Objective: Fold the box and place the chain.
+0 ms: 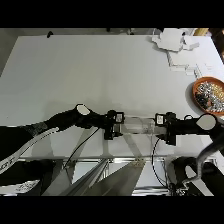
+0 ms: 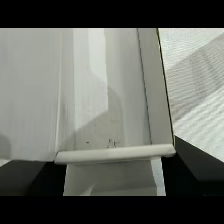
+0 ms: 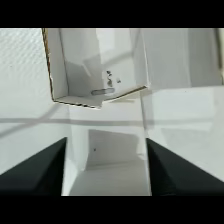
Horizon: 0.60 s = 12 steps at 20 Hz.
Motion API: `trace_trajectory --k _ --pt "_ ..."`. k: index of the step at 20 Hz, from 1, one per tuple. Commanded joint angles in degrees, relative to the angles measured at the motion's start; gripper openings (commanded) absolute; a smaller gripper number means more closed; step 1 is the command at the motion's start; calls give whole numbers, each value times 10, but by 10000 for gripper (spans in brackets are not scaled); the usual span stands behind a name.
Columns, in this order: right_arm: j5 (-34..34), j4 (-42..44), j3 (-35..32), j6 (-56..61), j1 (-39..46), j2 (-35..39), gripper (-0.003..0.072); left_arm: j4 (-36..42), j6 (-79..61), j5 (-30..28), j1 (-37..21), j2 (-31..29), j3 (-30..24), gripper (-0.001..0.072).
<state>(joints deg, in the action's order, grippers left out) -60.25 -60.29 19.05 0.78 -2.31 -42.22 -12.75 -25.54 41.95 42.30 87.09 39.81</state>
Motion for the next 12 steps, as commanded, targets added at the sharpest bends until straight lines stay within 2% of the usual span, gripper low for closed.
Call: trace_trajectory --k 1,3,5,10,12 --pt "-50 21 0 35 0 54 367 1 1 -1 -1 0 0 218" --pt "-59 67 0 35 0 59 276 1 1 -1 -1 0 0 218" --pt "-62 82 0 35 0 59 232 1 1 -1 -1 0 0 218" --pt "-59 102 0 35 0 59 217 1 1 -1 -1 0 0 218" --pt "-48 104 0 35 0 59 239 1 1 -1 -1 0 0 218"
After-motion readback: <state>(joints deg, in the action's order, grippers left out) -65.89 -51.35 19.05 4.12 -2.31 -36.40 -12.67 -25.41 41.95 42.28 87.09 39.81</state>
